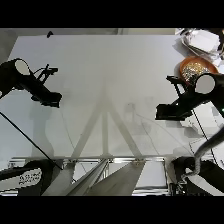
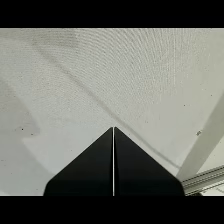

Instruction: Fold the box and place the chain.

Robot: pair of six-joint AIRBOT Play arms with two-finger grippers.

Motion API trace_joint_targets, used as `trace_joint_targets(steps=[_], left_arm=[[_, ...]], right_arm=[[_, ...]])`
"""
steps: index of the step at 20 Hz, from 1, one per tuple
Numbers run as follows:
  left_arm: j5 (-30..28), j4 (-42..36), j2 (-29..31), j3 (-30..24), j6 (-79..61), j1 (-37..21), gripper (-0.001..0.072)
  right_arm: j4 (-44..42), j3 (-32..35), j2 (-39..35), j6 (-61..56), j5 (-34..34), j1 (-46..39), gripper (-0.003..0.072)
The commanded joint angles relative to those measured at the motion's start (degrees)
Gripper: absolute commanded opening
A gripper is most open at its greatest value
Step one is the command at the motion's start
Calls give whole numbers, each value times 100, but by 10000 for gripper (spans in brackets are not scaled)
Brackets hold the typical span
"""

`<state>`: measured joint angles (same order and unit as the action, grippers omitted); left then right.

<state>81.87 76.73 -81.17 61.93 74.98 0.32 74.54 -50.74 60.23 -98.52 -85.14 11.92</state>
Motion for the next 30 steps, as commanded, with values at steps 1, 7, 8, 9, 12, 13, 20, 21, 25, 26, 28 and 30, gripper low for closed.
trace_joint_targets(steps=[1,7,8,9,12,13,20,21,25,26,28,30], left_arm=[[0,2,-2,-2,0,4,12],[0,2,-2,-2,0,4,12],[0,2,-2,-2,0,4,12],[0,2,-2,-2,0,4,12],[0,0,-2,-2,0,4,12],[0,2,-2,-2,0,4,12],[0,2,-2,-2,0,4,12],[0,0,-2,-2,0,4,12],[0,2,-2,-2,0,4,12],[0,2,-2,-2,0,4,12],[0,2,-2,-2,0,4,12],[0,2,-2,-2,0,4,12]], right_arm=[[-2,2,-4,-2,7,4,528],[-48,2,-4,-4,522,4,528],[-39,2,-4,0,553,4,529],[11,2,-4,0,660,4,529],[203,-9,-4,210,1021,0,529],[343,-52,-2,448,977,-48,531],[1565,-826,-4,1943,118,-1982,537],[1565,-824,2,2319,192,-2323,545],[1600,-824,2,2887,546,-3381,599],[1709,-824,4,2994,656,-3578,590],[2044,-824,44,2983,984,-3980,356],[2177,-824,197,2979,1266,-4360,452]])
